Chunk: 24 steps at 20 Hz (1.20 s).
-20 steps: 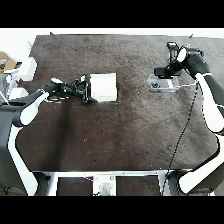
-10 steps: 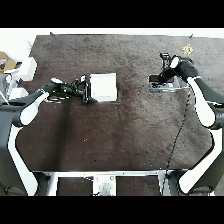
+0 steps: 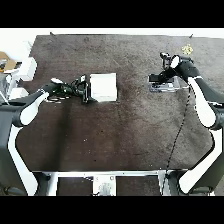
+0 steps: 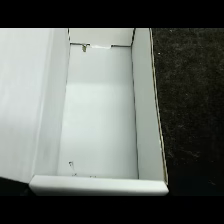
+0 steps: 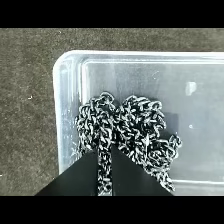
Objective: Fold the box and place the chain.
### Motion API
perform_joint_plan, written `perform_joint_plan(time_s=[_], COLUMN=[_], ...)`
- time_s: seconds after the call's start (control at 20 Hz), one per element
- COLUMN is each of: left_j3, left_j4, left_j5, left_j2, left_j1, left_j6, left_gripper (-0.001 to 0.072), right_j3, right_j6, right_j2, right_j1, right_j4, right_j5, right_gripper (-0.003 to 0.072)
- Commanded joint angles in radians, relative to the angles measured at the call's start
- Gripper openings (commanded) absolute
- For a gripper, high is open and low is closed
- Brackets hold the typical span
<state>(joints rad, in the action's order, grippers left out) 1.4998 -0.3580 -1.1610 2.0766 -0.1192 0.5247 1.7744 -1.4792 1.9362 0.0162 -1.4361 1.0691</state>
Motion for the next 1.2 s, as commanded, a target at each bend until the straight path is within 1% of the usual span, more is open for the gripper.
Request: perform_joint_plan(time_s=[0.0, 0.2, 0.35, 0.45, 0.55, 0.6, 0.8, 0.9, 1.0, 1.05, 1.15], left_j3=[0.000, 0.000, 0.000, 0.000, 0.000, 0.000, 0.000, 0.000, 0.000, 0.000, 0.000], left_j4=[0.000, 0.000, 0.000, 0.000, 0.000, 0.000, 0.000, 0.000, 0.000, 0.000, 0.000], left_j5=[0.000, 0.000, 0.000, 0.000, 0.000, 0.000, 0.000, 0.000, 0.000, 0.000, 0.000], left_j2=[0.000, 0.000, 0.000, 0.000, 0.000, 0.000, 0.000, 0.000, 0.000, 0.000, 0.000], left_j1=[0.000, 0.000, 0.000, 0.000, 0.000, 0.000, 0.000, 0.000, 0.000, 0.000, 0.000], left_j6=[0.000, 0.000, 0.000, 0.000, 0.000, 0.000, 0.000, 0.000, 0.000, 0.000, 0.000], left_gripper=[0.0224, 0.0224, 0.0224, 0.0224, 0.0224, 0.0224, 0.0224, 0.0225, 0.0224, 0.0224, 0.0224], right_j3=[0.000, 0.000, 0.000, 0.000, 0.000, 0.000, 0.000, 0.000, 0.000, 0.000, 0.000], right_j6=[-0.002, 0.017, 0.045, 0.064, 0.070, 0.070, 0.070, 0.079, 0.127, 0.151, 0.165], right_j2=[-0.051, -0.174, -0.297, -0.394, -0.502, -0.557, -0.731, -0.778, -0.793, -0.792, -0.778], right_j1=[0.000, -0.001, -0.019, -0.050, -0.092, -0.119, -0.237, -0.298, -0.359, -0.388, -0.421], right_j4=[-0.008, -0.007, -0.010, -0.026, -0.061, -0.088, -0.192, -0.216, -0.218, -0.217, -0.217], right_j5=[0.015, 0.023, 0.023, -0.002, -0.074, -0.129, -0.389, -0.534, -0.659, -0.694, -0.700], right_gripper=[0.0003, 0.0003, 0.0003, 0.0003, 0.0003, 0.0003, 0.0003, 0.0002, 0.0002, 0.0002, 0.0002])
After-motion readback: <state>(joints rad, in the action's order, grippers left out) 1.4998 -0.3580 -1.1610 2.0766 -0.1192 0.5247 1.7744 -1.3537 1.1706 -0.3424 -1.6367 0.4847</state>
